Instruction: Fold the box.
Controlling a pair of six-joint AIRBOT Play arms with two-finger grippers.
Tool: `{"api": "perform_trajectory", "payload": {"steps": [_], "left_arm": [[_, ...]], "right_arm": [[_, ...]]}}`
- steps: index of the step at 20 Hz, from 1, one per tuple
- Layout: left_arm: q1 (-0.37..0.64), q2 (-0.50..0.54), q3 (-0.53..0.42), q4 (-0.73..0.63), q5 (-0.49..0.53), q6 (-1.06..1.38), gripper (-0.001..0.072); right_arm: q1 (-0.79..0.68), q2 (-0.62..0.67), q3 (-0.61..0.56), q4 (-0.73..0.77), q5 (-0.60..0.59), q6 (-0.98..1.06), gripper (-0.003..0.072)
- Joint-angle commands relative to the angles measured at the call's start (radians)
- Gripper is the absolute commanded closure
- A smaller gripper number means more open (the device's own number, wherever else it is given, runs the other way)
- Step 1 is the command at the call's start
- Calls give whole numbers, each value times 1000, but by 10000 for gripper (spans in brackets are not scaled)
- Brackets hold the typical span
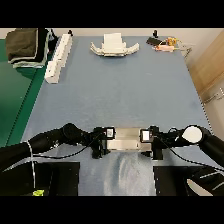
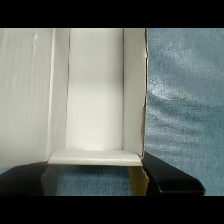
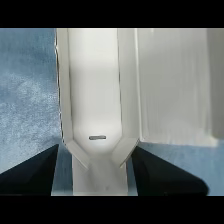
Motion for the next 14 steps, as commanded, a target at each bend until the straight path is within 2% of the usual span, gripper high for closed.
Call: {"api": "perform_trajectory", "payload": {"steps": [1,5,7,11,14], "left_arm": [[0,0,0,0,0,0,239],[0,0,0,0,0,0,239],[0,0,0,0,0,0,239],[0,0,0,0,0,0,239],[0,0,0,0,0,0,239]], "right_arm": [[0,124,1,-90,35,178,-34],[0,258,1,-87,62,406,-34],[0,328,1,-80,65,658,-34],[0,428,1,41,66,1344,-33],[0,439,0,111,65,1577,-33]]}}
